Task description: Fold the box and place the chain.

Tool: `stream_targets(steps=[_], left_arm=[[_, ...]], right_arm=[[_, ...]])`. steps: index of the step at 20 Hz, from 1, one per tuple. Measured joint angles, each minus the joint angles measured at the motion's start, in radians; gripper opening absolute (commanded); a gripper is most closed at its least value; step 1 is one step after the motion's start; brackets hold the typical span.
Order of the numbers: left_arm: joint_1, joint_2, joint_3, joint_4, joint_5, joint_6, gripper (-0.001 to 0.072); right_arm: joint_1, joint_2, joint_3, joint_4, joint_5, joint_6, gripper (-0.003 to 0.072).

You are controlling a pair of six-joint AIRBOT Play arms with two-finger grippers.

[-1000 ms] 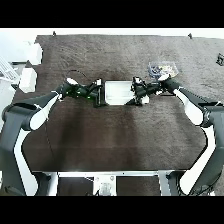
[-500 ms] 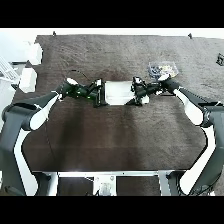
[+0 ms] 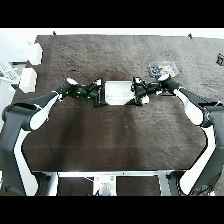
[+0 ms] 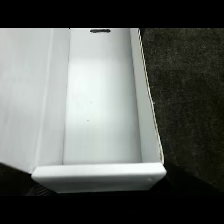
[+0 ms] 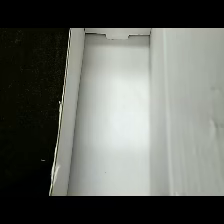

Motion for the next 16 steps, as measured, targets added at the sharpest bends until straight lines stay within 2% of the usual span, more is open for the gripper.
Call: stream_targets(steps=[15, 16], left_arm=[[0.0, 0.0, 0.0, -0.003, 0.001, 0.0, 0.0527], [0.0, 0.0, 0.0, -0.003, 0.002, 0.0, 0.0527]], right_arm=[[0.0, 0.0, 0.0, 0.0, 0.002, 0.002, 0.0531], [0.0, 0.0, 0.0, 0.0, 0.007, 0.007, 0.0553]])
